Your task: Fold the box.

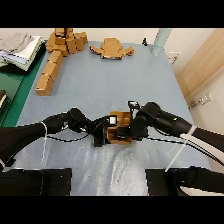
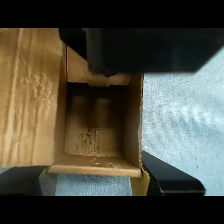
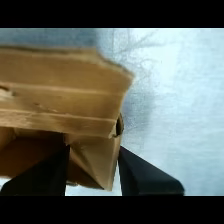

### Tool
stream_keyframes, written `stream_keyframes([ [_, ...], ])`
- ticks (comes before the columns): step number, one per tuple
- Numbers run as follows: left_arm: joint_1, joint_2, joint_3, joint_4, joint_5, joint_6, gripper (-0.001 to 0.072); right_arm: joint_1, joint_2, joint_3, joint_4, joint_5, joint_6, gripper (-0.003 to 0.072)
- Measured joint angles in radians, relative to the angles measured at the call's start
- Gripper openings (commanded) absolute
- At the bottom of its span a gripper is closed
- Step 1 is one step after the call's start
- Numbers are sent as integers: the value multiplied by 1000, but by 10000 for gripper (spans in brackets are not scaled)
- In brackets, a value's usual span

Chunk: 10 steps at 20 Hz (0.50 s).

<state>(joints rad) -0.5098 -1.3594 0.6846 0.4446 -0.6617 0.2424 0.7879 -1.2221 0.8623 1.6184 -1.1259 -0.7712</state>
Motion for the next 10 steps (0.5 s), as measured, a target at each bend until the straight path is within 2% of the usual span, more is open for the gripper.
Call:
stream_keyframes([
  [3, 0, 0, 0, 0, 0, 0, 599, 35, -53, 42, -53, -49, 76, 382],
  [4, 0, 0, 0, 0, 0, 0, 599, 40, -63, 51, -69, -62, 93, 344],
  [5, 0, 0, 0, 0, 0, 0, 599, 43, -69, 58, -85, -71, 107, 275],
  [6, 0, 0, 0, 0, 0, 0, 599, 47, -74, 64, -101, -88, 119, 243],
  [7, 0, 0, 0, 0, 0, 0, 599, 49, -79, 68, -113, -98, 128, 139],
  [9, 0, 0, 0, 0, 0, 0, 599, 52, -83, 74, -133, -117, 138, 18],
  [10, 0, 0, 0, 0, 0, 0, 599, 53, -84, 76, -137, -120, 145, 5],
])
